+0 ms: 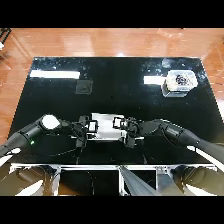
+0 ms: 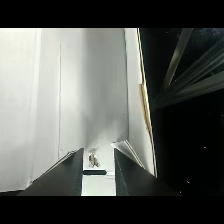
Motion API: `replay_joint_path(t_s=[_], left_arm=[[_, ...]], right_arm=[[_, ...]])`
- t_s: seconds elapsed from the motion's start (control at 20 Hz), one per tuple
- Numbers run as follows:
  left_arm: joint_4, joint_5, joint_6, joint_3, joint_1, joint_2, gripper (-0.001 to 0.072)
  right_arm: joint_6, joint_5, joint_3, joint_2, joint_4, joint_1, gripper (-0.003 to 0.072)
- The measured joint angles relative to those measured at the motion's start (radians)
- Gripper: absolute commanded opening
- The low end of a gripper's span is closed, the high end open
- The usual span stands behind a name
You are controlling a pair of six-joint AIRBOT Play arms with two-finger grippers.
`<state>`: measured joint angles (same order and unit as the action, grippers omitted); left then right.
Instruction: Fold the box and place the chain.
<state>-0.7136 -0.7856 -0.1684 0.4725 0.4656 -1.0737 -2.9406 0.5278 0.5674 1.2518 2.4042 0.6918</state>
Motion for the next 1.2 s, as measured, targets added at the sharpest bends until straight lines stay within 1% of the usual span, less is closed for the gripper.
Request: replay_joint_path(t_s=[0.05, 0.1, 0.15, 0.3, 0.45, 0.6, 0.7, 0.8, 0.9, 1.05, 1.2], left_arm=[[0.0, 0.0, 0.003, 0.0, 0.0, 0.0, 0.0228], [-0.003, 0.0, 0.014, 0.0, -0.002, 0.002, 0.0037], [-0.008, -0.001, 0.03, 0.0, -0.005, 0.005, 0.0023], [-0.05, -0.011, 0.129, 0.0, -0.039, 0.043, 0.0023], [-0.09, -0.011, 0.267, 0.0, -0.116, 0.13, 0.0023], [-0.11, -0.016, 0.436, 0.0, -0.237, 0.239, 0.0024], [-0.125, -0.044, 0.547, 0.0, -0.34, 0.304, 0.0024], [-0.151, -0.102, 0.637, 0.0, -0.448, 0.344, 0.0023], [-0.175, -0.15, 0.774, -0.008, -0.551, 0.356, 0.0024], [-0.201, -0.196, 1.064, -0.036, -0.678, 0.321, 0.0023], [-0.214, -0.225, 1.202, -0.054, -0.739, 0.239, 0.0023]], right_arm=[[0.0, 0.0, 0.0, 0.0, 0.0, 0.0, 0.0187], [0.0, 0.0, 0.0, 0.0, 0.0, 0.0, 0.0188], [0.001, 0.0, 0.0, 0.0, 0.001, 0.0, 0.0188], [0.004, -0.001, 0.0, 0.0, 0.002, 0.0, 0.0187], [0.002, -0.002, 0.0, 0.0, 0.001, 0.0, 0.0187], [0.001, -0.001, 0.0, 0.0, 0.001, 0.0, 0.0187], [0.001, -0.001, 0.0, 0.0, 0.001, 0.0, 0.0188], [0.001, -0.001, 0.0, 0.0, 0.001, 0.0, 0.0188], [0.0, -0.001, 0.0, 0.0, 0.001, 0.0, 0.0187], [0.0, 0.0, 0.0, 0.0, 0.0, 0.0, 0.0188], [0.0, 0.0, 0.0, 0.0, -0.001, 0.0, 0.0188]])
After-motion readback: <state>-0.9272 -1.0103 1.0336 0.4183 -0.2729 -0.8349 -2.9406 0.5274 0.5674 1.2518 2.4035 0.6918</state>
